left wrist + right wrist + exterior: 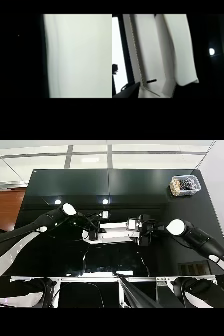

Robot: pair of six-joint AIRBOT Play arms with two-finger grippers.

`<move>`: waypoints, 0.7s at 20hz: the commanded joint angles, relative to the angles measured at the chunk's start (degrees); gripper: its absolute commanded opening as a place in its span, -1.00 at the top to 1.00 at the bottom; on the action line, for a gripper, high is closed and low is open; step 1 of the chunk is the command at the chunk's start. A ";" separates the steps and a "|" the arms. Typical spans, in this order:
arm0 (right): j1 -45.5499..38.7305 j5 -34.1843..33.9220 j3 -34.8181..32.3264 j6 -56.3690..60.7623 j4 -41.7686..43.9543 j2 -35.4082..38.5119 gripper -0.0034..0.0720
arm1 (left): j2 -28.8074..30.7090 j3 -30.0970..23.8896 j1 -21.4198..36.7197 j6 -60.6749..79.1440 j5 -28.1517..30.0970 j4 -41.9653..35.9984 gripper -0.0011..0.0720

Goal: Fold the box and place the chain.

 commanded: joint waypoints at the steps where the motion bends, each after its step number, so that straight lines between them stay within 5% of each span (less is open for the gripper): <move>1: -1.75 1.97 0.07 -0.07 1.57 -0.68 -0.95 | 0.00 0.00 0.02 0.02 0.00 0.02 0.90; 8: -1.73 3.19 0.07 -13.90 14.32 -7.10 -0.95 | 0.00 0.00 0.02 0.02 0.00 0.02 0.90; 14: -1.75 4.00 0.07 -20.44 15.06 -12.37 -0.95 | 0.00 0.00 0.02 0.02 0.00 0.02 0.89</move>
